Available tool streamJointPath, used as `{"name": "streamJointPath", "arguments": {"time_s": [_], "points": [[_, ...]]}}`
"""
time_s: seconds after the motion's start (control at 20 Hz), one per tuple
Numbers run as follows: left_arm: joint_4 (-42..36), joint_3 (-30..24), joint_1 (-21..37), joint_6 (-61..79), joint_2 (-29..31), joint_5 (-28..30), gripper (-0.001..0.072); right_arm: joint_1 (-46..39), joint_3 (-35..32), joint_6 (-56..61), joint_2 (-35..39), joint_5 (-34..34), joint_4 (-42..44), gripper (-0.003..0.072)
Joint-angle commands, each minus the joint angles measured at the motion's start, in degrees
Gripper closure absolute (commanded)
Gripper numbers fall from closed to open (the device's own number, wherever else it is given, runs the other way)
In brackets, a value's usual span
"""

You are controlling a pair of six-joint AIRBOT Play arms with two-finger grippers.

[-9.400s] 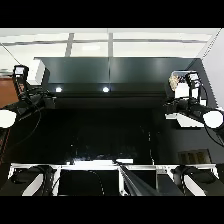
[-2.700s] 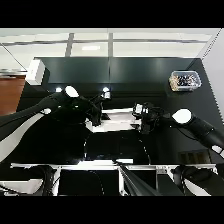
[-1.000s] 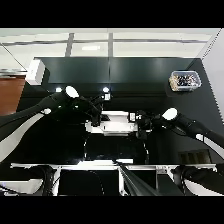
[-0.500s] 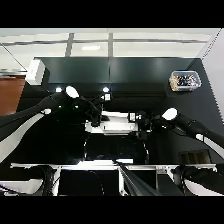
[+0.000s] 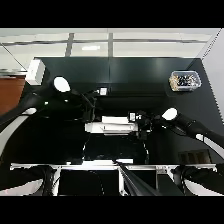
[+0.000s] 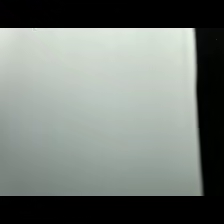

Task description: Fold the box and place the chain.

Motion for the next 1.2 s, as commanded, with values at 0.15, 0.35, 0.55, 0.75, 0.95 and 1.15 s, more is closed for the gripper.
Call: {"name": "streamJointPath", "arguments": {"time_s": [0.15, 0.35, 0.55, 0.75, 0.95, 1.15], "points": [[7.0, -1.2, 0.4, -29.3, 5.4, -19.2, 0.0684, 0.0, 0.0, 0.0, 0.0, 0.0, 0.0, 0.0551], [-20.4, -10.0, -3.2, -22.4, 5.4, -9.1, 0.0684, 0.0, 0.0, 0.0, 0.0, -0.1, 0.0, 0.0551], [-29.5, -14.0, -4.9, -14.4, 5.4, 20.2, 0.0683, 0.0, 0.0, 0.0, 0.0, -0.1, 0.0, 0.0551], [-32.8, -13.2, -4.9, -2.8, 2.0, 36.1, 0.068, 0.0, 0.0, 0.0, 0.0, -0.1, 0.0, 0.0551], [-19.5, -11.8, -5.0, -7.8, -4.2, 25.1, 0.0682, 0.0, 0.0, 0.0, 0.0, -0.1, 0.0, 0.0552], [-17.2, -11.7, -4.9, -11.6, -6.1, 22.3, 0.0683, 0.0, 0.0, 0.0, 0.0, -0.1, 0.0, 0.0552]]}}
